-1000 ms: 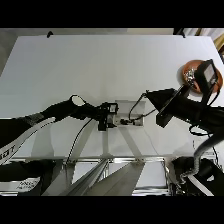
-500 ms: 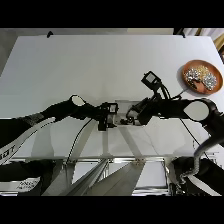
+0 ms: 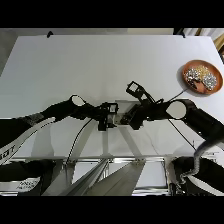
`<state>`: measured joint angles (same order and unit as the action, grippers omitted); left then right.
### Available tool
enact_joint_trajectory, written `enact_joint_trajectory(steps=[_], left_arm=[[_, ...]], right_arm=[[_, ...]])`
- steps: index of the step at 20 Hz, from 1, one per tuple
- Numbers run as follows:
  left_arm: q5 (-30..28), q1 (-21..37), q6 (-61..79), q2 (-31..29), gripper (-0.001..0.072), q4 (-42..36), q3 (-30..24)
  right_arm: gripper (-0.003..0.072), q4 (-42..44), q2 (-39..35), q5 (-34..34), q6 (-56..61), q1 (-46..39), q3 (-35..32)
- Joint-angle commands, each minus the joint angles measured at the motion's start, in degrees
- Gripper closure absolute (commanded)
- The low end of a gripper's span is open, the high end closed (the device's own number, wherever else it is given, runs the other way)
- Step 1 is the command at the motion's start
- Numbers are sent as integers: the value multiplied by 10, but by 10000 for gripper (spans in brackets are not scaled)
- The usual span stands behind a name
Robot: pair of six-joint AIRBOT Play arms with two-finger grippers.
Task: Fold the box and place the chain.
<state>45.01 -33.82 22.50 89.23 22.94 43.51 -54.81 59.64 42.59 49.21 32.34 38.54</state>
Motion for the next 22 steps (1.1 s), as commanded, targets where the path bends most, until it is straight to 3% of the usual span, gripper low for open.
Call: enact_joint_trajectory(steps=[1,4,8,9,12,15,19,22], left_arm=[[0,0,0,0,454,0,1],[0,0,0,0,454,0,1],[0,0,0,0,454,0,1],[0,0,0,0,454,0,1],[0,0,0,0,454,0,1],[0,0,0,0,453,0,1],[0,0,0,0,454,0,1],[0,0,0,0,453,0,1]], right_arm=[[605,-4,17,-21,5,15,0],[600,-4,17,-21,5,15,0],[520,-5,14,-16,9,15,2],[523,-29,7,-9,36,15,8],[532,-227,-40,47,212,0,50],[531,-337,-107,128,260,-63,75],[527,-348,-136,209,260,-191,75],[385,-348,-111,192,260,-274,75]])
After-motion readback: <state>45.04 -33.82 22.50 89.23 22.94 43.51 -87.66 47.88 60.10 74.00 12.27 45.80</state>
